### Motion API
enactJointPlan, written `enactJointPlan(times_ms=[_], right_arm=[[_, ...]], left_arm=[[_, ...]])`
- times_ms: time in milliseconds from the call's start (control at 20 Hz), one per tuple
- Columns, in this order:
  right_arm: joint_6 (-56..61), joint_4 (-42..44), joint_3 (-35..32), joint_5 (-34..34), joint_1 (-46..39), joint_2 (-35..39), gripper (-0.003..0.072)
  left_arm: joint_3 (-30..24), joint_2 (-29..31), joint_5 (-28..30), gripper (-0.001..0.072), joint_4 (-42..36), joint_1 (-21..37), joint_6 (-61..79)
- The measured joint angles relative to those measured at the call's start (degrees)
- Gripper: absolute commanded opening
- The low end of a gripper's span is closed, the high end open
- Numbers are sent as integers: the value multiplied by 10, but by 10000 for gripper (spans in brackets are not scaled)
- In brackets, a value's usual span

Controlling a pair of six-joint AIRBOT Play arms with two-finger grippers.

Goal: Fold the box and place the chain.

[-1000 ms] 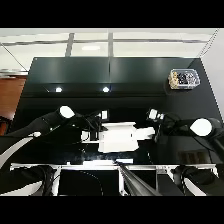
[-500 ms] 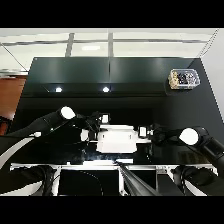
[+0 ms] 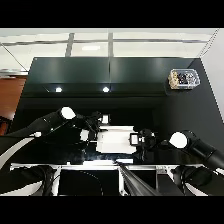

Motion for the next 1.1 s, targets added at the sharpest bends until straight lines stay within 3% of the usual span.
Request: enactJointPlan(times_ms=[700,1100], right_arm=[[35,34,8,-63,38,-43,704],[102,-47,73,-42,-7,-24,704]], left_arm=[[0,0,0,26,0,0,-1],[0,0,0,27,0,0,-2]])
